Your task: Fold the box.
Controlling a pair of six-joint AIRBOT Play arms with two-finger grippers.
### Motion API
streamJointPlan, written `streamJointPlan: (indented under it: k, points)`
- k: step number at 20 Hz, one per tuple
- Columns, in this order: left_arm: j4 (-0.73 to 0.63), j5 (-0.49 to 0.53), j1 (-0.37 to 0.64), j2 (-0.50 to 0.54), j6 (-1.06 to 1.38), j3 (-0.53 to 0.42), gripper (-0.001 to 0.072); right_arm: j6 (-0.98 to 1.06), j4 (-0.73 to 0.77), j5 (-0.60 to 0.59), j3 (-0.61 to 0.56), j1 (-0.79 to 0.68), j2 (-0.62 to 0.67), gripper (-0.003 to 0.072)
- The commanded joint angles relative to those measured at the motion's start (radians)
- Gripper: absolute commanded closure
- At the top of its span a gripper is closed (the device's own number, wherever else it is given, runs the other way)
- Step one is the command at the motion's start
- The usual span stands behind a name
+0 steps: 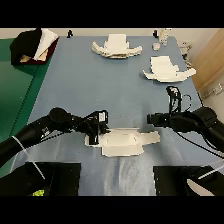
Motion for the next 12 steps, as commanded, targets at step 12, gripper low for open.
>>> streamJointPlan:
  k: [12]
  points:
    - [0.016, -0.016, 0.0, -0.022, 0.001, 0.0, 0.0696, -0.011, 0.029, -0.053, 0.001, 0.001, 0.002, 0.0684]
